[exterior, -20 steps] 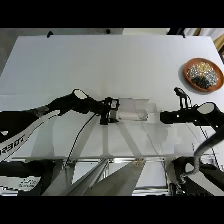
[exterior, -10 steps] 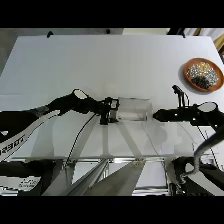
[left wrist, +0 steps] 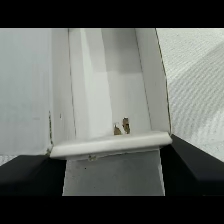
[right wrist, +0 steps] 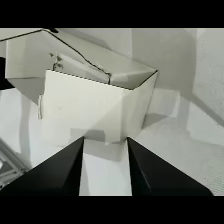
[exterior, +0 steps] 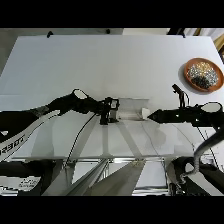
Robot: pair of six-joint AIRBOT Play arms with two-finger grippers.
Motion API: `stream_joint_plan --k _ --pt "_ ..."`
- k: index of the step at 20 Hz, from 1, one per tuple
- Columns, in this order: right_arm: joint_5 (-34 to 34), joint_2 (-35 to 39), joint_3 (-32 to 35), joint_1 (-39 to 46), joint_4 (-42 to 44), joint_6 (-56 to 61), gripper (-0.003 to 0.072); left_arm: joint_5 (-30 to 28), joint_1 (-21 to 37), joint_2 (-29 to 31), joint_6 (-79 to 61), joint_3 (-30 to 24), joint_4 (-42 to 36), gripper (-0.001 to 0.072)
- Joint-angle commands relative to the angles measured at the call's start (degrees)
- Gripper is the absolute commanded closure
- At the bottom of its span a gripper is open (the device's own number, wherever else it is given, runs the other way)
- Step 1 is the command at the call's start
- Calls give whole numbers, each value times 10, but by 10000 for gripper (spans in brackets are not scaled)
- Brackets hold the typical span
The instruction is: Fold the box and place the chain.
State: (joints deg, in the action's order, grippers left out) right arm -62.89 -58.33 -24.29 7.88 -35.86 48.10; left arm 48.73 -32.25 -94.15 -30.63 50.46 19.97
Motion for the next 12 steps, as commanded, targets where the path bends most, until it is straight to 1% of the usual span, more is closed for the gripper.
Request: stream_joint_plan --k 1,2,4,6,9,12 --pt "-8 2 0 0 3 0 341 0 0 0 0 1 0 569" --pt "-2 2 0 0 0 1 329 0 0 0 0 1 0 569" --pt "20 1 0 0 -14 19 253 0 0 0 0 1 0 569" --pt "31 1 0 0 -12 31 224 0 0 0 0 1 0 569" --pt "45 1 0 -29 -8 42 224 0 0 0 0 1 0 569" --pt "93 -2 -6 -89 -10 76 225 0 0 0 0 1 0 569"
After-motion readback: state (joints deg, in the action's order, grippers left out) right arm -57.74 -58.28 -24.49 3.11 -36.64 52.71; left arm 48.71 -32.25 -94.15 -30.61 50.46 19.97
